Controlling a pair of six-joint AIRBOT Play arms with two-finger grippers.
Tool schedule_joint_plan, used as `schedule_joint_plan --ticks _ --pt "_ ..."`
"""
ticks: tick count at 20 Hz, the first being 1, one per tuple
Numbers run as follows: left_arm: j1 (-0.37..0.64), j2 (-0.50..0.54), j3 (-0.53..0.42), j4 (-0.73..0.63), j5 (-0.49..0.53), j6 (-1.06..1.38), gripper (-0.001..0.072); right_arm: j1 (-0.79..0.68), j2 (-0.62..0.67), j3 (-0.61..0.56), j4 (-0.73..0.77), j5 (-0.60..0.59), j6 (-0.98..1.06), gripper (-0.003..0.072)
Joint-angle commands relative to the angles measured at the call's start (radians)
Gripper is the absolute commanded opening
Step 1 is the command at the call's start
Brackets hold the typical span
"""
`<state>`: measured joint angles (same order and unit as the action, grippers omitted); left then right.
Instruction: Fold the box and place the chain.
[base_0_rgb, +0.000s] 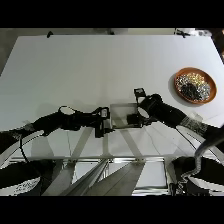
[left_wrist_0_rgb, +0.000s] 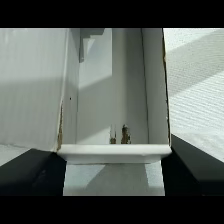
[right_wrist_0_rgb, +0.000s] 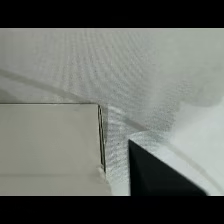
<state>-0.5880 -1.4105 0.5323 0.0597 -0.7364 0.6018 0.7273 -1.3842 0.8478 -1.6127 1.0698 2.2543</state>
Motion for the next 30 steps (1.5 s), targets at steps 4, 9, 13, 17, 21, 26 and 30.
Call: schedule_joint_plan --ticks 4,9,13,17,21,26,30 --pt "0.000 0.001 0.001 0.000 0.000 0.000 0.0209 0.001 -0.014 0.000 -0.002 0.012 -0.011 0.0011" --pt "0.000 0.001 0.001 0.000 0.000 0.000 0.0209 0.001 0.001 0.000 0.002 0.051 -0.094 0.0352" --pt "0.001 0.001 0.001 0.000 0.000 0.000 0.0209 0.012 0.105 0.000 -0.014 0.109 -0.219 0.0471" --pt "0.001 0.001 0.001 0.001 0.000 0.000 0.0209 0.012 0.279 0.000 -0.014 0.126 -0.299 0.0472" --pt "0.000 0.001 0.001 0.001 0.000 0.000 0.0209 -0.041 0.494 0.000 -0.048 0.118 -0.406 0.0472" --pt "0.000 0.001 0.001 0.001 0.000 0.000 0.0209 -0.515 0.534 0.000 -0.093 -0.003 -0.615 0.0475" --pt "0.001 0.001 0.001 0.001 -0.001 0.000 0.0208 -0.892 0.432 0.000 -0.064 -0.169 -0.736 0.0484"
